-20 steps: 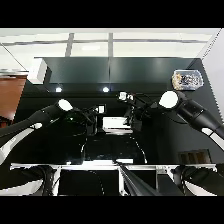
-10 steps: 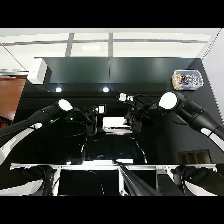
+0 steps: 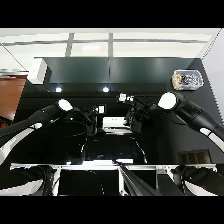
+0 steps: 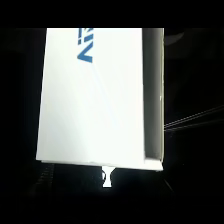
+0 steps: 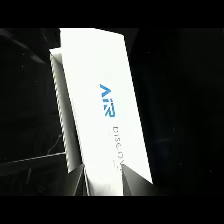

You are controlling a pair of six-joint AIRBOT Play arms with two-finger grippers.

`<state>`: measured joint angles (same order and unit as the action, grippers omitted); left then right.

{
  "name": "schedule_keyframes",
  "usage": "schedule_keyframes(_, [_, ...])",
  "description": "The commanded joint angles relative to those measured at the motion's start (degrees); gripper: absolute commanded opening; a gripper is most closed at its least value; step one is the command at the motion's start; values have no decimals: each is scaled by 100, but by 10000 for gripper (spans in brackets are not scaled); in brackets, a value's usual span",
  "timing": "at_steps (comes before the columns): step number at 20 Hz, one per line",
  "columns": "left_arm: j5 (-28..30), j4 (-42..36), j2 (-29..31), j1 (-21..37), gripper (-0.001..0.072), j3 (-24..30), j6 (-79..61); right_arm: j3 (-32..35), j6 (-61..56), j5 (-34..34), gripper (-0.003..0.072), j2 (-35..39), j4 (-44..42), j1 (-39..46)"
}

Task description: Fold the box and place the chain.

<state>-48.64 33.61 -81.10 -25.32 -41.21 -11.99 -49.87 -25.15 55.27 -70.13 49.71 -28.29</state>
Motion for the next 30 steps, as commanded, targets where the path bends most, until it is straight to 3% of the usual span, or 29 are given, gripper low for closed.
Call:
schedule_keyframes(1, [2, 2, -2, -2, 373, -4, 0, 2, -13, 7, 254, -55, 0, -4])
schedule_keyframes(7, [2, 0, -2, -2, 373, -4, 0, 2, -11, 345, 257, -57, 7, -4])
schedule_keyframes(21, [0, 2, -2, -2, 373, -4, 0, -2, -11, 205, 267, 44, 9, -2])
schedule_keyframes(23, [0, 2, -2, -2, 373, -4, 0, -2, -13, 212, 373, 63, 24, -2])
schedule_keyframes(30, [0, 2, -2, -2, 373, -4, 0, 2, -13, 216, 371, 37, 26, -2])
